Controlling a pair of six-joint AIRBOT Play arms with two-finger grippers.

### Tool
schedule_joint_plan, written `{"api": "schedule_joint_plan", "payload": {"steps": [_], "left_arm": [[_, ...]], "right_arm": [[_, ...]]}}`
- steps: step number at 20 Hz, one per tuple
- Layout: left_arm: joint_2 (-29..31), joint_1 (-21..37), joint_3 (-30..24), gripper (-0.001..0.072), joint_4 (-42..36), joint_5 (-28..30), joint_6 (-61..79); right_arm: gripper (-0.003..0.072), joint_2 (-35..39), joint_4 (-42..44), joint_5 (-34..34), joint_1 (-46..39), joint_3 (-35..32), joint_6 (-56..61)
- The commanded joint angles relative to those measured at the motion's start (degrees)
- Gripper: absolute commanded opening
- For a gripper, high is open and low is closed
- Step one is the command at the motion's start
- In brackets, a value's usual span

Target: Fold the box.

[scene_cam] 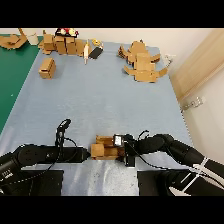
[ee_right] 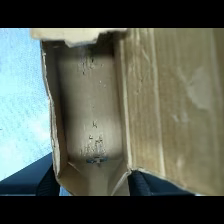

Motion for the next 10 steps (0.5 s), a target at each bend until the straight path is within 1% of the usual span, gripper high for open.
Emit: {"api": "schedule_joint_plan", "payload": {"steps": [1,2,3,8,10], "left_arm": [[0.1,0.1,0.1,0.0380,-0.2,-0.2,-1.9],[0.1,0.1,0.1,0.0374,-0.2,-0.3,-2.2],[0.1,0.1,0.1,0.0353,-0.1,-0.4,-2.2],[0.1,0.0,0.0,0.0353,-0.2,0.2,-2.6],[0.1,0.0,0.1,0.0355,0.2,2.3,-2.2]], "right_arm": [[0.0435,0.0,0.0,0.0,0.1,0.0,0.0],[0.0435,0.0,0.0,0.0,0.1,0.0,0.0],[0.0435,0.0,-0.2,0.0,0.1,0.0,0.0],[0.0435,0.0,-0.2,0.0,0.1,0.0,0.0],[0.0435,0.0,-0.2,0.0,0.1,0.0,0.0]]}}
